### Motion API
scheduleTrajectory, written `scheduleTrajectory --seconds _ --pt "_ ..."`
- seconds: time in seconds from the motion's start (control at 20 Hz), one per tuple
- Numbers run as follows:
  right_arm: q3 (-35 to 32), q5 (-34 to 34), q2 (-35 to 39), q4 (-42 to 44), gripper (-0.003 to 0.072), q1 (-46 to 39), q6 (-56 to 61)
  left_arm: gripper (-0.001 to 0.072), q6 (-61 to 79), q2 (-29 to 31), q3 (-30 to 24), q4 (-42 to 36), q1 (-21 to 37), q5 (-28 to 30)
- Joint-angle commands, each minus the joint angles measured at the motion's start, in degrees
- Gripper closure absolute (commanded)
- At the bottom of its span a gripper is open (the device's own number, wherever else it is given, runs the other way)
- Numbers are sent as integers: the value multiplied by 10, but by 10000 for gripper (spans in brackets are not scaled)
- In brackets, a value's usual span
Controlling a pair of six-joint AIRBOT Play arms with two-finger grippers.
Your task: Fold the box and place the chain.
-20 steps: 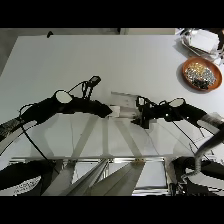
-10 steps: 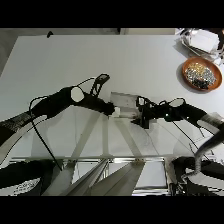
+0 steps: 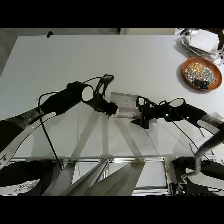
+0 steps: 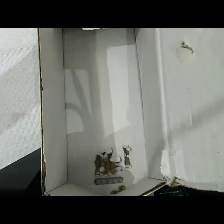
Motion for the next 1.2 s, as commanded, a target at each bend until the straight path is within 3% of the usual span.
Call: scheduleTrajectory --seconds 0.0,0.25,0.45,0.5,0.55,0.8,0.85,0.9,1.05,1.15 --pt "0 0 0 0 286 0 0 317 -65 -34 51 25 -19 -41" --pt "0 0 0 0 286 0 0 325 -150 -87 110 54 -26 -136" --pt "0 0 0 0 286 0 0 327 -218 -89 110 73 -24 -118" --pt "0 0 0 0 286 0 0 372 -218 -90 110 71 -25 -110" --pt "0 0 0 0 286 0 0 486 -218 -91 110 70 -28 -105" --pt "0 0 0 0 286 0 0 532 -255 -111 110 43 -38 -104" --pt "0 0 0 0 286 0 0 664 -256 -113 110 45 -40 -104" --pt "0 0 0 0 286 0 0 703 -256 -115 110 45 -43 -104" --pt "0 0 0 0 286 0 0 688 -258 -116 110 46 -44 -104" --pt "0 0 0 0 286 0 0 579 -258 -116 110 45 -44 -104"
